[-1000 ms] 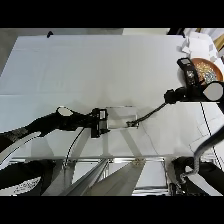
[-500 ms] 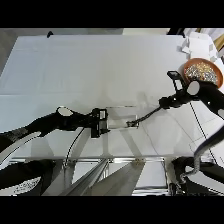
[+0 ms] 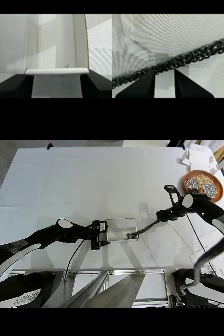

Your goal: Fold the box and place the chain.

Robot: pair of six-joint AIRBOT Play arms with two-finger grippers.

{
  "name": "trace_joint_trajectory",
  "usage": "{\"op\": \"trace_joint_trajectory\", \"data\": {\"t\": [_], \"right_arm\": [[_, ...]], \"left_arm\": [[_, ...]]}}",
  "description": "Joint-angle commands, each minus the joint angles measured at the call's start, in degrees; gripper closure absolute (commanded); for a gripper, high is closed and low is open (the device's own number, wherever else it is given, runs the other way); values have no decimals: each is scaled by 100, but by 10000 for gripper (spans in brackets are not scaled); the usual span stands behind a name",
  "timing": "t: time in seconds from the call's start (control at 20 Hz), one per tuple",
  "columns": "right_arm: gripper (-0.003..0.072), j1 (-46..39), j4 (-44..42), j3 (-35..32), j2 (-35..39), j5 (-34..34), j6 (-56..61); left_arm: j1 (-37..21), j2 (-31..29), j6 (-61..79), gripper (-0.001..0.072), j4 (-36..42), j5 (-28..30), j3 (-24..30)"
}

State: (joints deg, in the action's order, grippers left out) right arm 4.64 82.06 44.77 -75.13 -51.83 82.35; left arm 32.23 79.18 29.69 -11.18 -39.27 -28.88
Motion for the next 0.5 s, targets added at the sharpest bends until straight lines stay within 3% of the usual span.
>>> {"op": "trace_joint_trajectory", "data": {"t": [0.0, 0.15, 0.2, 0.4, 0.45], "right_arm": [[474, 7, 0, -4, -17, -28, 42], [658, 7, 26, -2, -17, -39, 35], [672, 7, 26, -2, -17, -76, 35], [654, 7, 28, -4, -17, -149, 33], [565, 7, 26, -4, -17, -168, 35]], "left_arm": [[0, 2, 2, 440, 0, 0, 0], [0, 2, 2, 440, 0, 0, 0], [0, 2, 2, 440, 0, 0, 0], [0, 2, 2, 440, 0, 0, 0], [0, 2, 2, 440, 0, 0, 0]]}}
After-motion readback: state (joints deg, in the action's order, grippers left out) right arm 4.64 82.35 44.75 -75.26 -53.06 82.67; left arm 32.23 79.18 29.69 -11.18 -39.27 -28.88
